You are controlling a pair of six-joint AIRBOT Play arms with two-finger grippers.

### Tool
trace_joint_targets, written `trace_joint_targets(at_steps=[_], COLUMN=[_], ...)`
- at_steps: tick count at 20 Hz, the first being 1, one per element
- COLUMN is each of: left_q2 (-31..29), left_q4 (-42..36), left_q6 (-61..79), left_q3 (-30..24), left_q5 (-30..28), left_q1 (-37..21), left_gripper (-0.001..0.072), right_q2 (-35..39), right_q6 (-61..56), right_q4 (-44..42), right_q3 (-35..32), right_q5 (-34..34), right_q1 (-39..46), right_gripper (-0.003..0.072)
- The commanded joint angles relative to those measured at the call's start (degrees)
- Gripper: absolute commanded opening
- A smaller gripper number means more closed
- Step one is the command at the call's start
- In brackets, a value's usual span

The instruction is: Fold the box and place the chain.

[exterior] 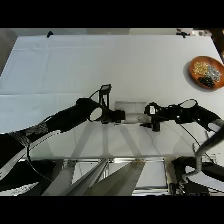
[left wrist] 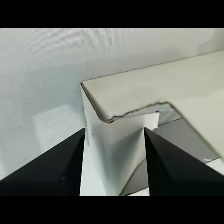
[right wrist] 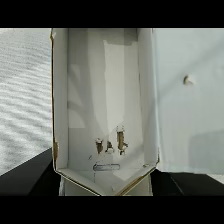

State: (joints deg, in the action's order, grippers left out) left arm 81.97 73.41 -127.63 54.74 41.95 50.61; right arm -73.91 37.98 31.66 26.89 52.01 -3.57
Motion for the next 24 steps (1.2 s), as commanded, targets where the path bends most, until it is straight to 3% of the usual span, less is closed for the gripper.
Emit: trace_joint_targets(at_steps=[1,7,9,12,17,24], left_q2=[0.0,1.6,2.7,4.7,5.1,8.6], left_q4=[1.6,4.5,4.4,1.0,1.3,1.2], left_q6=[-1.2,-1.2,-1.2,-1.2,-0.9,0.3], left_q3=[3.0,9.4,10.7,13.9,20.6,21.1], left_q5=[4.2,17.4,21.4,27.6,31.7,30.4], left_q1=[0.1,0.0,0.0,-1.6,-3.2,-3.2], left_gripper=[0.0385,0.0404,0.0443,0.0463,0.0455,0.0455], right_q2=[0.0,0.0,0.0,0.0,0.0,0.0], right_q6=[0.0,0.0,0.0,0.0,0.0,0.0], right_q4=[0.0,0.0,0.0,0.0,0.0,0.0], right_q3=[0.0,0.0,0.0,0.0,0.0,0.0], right_q5=[0.0,0.0,0.0,0.0,0.0,0.0], right_q1=[0.0,0.0,0.0,0.0,0.0,0.0], right_gripper=[0.0461,0.0461,0.0461,0.0461,0.0461,0.0461])
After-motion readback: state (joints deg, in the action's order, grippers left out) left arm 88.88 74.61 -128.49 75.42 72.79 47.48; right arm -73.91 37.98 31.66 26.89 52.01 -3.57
